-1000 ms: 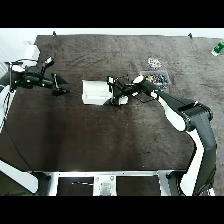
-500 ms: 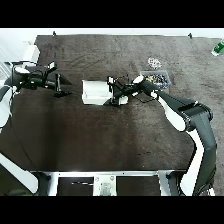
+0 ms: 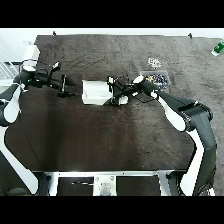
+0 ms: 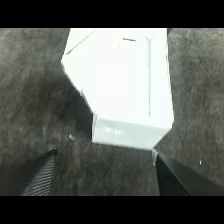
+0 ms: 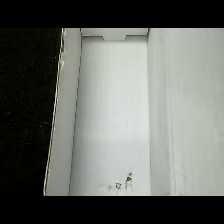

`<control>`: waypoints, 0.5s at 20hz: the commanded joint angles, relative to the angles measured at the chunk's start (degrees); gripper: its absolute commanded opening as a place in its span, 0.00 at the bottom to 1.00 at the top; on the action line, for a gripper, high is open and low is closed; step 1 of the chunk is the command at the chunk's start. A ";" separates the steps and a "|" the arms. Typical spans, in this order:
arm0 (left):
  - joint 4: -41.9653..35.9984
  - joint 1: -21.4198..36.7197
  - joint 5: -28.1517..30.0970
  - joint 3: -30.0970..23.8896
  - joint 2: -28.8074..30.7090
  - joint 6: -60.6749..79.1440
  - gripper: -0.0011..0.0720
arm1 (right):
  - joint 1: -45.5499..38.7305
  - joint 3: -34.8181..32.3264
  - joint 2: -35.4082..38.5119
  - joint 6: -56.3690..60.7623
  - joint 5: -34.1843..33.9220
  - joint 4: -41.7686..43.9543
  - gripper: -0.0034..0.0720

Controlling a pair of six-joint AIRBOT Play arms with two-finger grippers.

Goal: Fold the box and place the chain.

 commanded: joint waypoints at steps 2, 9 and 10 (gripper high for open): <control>0.66 -1.11 0.87 0.37 -0.35 -1.84 1.00 | 0.04 0.00 0.00 0.00 0.02 0.02 0.77; 0.85 -1.33 2.71 0.20 -0.37 4.52 1.00 | 0.04 0.00 0.00 0.02 0.02 0.02 0.77; 0.92 -1.33 3.30 0.17 -0.39 4.50 1.00 | 0.04 0.00 0.00 0.02 0.02 0.02 0.77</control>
